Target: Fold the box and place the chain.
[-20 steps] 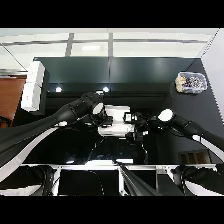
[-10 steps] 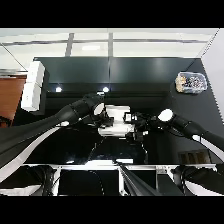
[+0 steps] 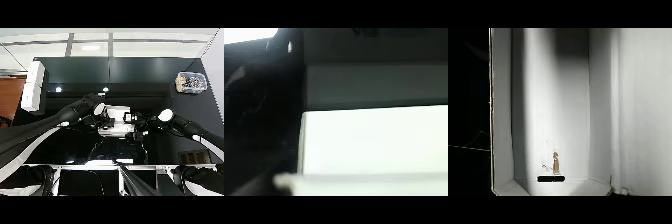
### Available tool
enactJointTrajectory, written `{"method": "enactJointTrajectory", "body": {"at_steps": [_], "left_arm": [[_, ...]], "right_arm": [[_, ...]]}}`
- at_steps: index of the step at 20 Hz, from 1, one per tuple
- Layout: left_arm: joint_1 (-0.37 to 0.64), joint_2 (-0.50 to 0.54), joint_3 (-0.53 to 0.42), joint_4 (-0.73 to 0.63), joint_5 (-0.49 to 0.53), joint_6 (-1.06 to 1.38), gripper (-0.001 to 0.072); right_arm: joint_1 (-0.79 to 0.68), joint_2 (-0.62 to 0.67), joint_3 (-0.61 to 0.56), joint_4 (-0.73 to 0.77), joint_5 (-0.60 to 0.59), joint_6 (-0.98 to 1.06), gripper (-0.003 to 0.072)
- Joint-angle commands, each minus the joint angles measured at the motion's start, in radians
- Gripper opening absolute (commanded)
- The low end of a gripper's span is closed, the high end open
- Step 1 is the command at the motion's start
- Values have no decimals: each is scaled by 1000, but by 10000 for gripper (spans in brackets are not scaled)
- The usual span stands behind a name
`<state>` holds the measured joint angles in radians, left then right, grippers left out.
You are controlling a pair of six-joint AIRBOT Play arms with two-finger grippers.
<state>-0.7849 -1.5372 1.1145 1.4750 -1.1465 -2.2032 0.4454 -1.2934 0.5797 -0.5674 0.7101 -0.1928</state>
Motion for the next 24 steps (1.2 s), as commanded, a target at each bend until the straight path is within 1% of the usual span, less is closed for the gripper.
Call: {"method": "enactJointTrajectory", "body": {"at_steps": [1, 3, 4, 5, 6, 7, 22, 24], "left_arm": [[0, 1, 1, 5, -14, -5, 536], [0, 1, 1, 5, -14, -14, 543], [1, 1, 1, 5, -14, -31, 489], [2, 1, 1, 4, -13, -30, 269], [2, 1, 1, 5, -14, -30, 63], [2, 1, 1, 5, -14, -30, 25], [2, -1, 1, 5, -14, -29, 26], [2, -2, 1, 5, -14, -29, 26]], "right_arm": [[-1, 0, 0, 2, 0, 2, 201], [-1, 0, 0, 2, 0, 2, 202], [-1, 0, 0, 1, 0, 2, 201], [-1, 0, 0, 2, 0, 2, 201], [-1, 0, 0, 2, 0, 2, 202], [-1, 0, 0, 1, 0, 2, 201], [-1, 0, 0, 2, -1, 2, 201], [-1, 0, 0, 20, -19, 2, 202]]}}
